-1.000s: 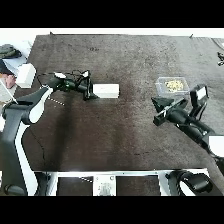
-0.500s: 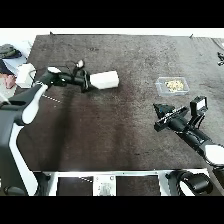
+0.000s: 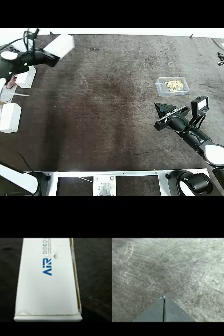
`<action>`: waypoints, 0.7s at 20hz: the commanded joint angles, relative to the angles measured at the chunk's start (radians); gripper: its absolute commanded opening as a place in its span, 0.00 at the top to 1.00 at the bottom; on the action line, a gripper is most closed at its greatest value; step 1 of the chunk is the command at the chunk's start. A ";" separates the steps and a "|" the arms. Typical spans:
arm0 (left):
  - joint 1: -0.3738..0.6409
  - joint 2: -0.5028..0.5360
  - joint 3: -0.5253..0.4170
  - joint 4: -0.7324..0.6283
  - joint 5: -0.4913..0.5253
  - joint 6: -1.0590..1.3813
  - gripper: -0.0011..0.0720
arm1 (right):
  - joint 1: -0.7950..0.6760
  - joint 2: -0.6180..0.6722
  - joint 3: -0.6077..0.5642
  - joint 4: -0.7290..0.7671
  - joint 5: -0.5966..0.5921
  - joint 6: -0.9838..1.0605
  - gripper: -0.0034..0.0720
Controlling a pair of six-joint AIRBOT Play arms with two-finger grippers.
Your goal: Fold the box and place the chain.
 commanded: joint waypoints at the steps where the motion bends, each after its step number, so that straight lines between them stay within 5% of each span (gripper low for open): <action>1: 0.080 0.069 -0.179 0.081 0.239 -0.214 0.98 | 0.000 0.001 0.000 0.000 -0.006 0.000 0.97; 5: 0.109 0.065 -0.291 0.107 0.343 -0.290 0.98 | 0.000 0.001 0.000 -0.001 -0.007 0.000 0.97; 14: 0.094 0.026 -0.318 0.185 0.366 -0.408 0.98 | 0.000 0.001 0.000 0.000 -0.028 0.000 0.97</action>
